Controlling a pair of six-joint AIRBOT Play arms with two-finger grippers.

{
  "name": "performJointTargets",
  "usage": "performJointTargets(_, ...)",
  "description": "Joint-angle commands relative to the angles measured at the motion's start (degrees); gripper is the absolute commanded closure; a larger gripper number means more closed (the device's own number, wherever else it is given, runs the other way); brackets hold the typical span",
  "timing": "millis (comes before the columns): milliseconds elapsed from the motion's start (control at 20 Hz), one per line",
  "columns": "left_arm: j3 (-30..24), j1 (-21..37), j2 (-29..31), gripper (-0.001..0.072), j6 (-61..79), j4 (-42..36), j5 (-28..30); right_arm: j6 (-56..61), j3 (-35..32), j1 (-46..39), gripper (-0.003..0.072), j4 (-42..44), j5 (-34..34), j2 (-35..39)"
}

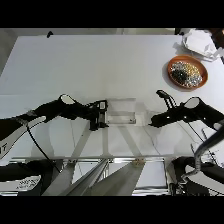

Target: Fold the box and place the chain.

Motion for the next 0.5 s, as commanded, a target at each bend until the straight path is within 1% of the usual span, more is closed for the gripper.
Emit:
performJointTargets(0, -0.02, 0.02, 0.04, 0.0374, 0.02, 0.02, 0.00, -5.46, -0.11, 1.66, 0.0681, 8.96, 0.63, -2.82)
performJointTargets(100, -0.02, 0.00, 0.04, 0.0374, 0.02, 0.00, 0.00, -7.98, -0.11, 1.66, 0.0681, 12.83, 0.63, -2.82)
performJointTargets(200, -0.02, 0.02, 0.04, 0.0374, 0.02, 0.02, 0.02, -9.33, -0.11, 1.66, 0.0681, 14.75, 0.85, -2.67)
performJointTargets(300, -0.02, 0.00, 0.04, 0.0374, 0.02, 0.02, -0.07, -9.33, -0.11, 1.64, 0.0680, 14.38, 0.48, -1.31)
performJointTargets(450, -0.02, 0.00, 0.04, 0.0374, 0.02, 0.00, -0.09, -9.09, -0.11, 1.62, 0.0679, 14.32, -2.05, 2.97)
